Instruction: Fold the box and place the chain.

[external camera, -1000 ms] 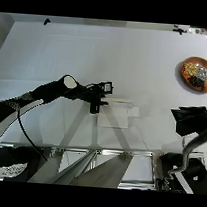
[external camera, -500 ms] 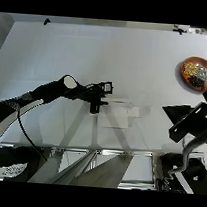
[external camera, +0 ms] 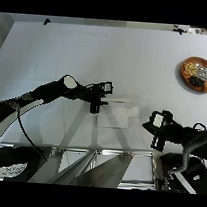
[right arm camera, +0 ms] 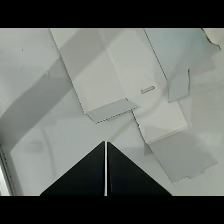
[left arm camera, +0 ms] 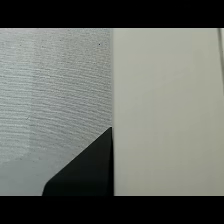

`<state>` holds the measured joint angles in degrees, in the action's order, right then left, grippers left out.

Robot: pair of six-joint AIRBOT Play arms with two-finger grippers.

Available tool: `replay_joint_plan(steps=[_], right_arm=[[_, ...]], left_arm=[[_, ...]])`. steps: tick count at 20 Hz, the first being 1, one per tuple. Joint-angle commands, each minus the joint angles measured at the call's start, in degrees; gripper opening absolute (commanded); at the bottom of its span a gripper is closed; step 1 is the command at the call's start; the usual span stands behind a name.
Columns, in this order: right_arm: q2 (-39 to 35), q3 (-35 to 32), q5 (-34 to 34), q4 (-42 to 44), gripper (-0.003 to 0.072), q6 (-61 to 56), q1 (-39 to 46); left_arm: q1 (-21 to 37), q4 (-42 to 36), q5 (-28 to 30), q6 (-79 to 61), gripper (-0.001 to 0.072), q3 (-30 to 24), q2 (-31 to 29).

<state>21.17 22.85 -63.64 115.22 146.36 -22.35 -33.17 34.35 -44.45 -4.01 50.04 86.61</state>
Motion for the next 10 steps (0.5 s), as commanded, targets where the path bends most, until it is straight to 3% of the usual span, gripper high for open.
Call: replay_joint_plan(steps=[1,8,9,10], right_arm=[[1.8,-3.0,6.3,-1.7,0.0007,10.5,-4.4],[6.3,-11.1,15.6,-8.3,0.0007,14.7,-15.0],[7.2,-11.4,17.0,-8.2,0.0033,14.7,-15.4],[8.4,-11.5,18.7,-7.5,0.0171,14.7,-15.4]], left_arm=[[0.0,0.0,0.0,0.0,0.0014,0.0,0.0],[0.0,0.0,0.0,0.0,0.0014,0.0,0.0],[0.0,0.0,0.0,0.0,0.0014,0.0,0.0],[0.0,0.0,0.0,0.0,0.0014,0.0,0.0]])
